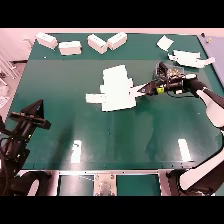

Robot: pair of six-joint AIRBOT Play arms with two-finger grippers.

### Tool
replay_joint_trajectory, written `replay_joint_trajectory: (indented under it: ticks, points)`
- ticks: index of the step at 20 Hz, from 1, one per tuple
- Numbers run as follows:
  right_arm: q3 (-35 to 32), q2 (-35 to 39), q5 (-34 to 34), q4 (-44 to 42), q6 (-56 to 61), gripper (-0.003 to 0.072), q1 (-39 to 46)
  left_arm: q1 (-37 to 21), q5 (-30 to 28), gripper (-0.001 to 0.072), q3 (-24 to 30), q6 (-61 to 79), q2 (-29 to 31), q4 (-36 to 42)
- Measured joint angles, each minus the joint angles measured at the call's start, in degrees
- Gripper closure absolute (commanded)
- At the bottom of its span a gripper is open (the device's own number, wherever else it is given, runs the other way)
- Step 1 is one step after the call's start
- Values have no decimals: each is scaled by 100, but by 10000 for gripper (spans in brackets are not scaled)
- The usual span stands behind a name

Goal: Fold the box and place the chain.

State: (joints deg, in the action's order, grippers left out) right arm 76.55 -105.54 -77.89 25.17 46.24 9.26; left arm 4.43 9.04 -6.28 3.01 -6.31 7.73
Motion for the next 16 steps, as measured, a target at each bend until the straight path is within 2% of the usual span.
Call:
replay_joint_trajectory:
  ticks: [2,5,16]
  points:
    - [-566,323,409,-2,-107,684,-44,0,-2,688,0,0,0,2]
    - [-1001,498,734,-2,-304,684,-109,0,0,688,0,0,0,2]
    - [-1272,595,1353,-9,-621,683,-181,0,0,688,0,0,0,0]
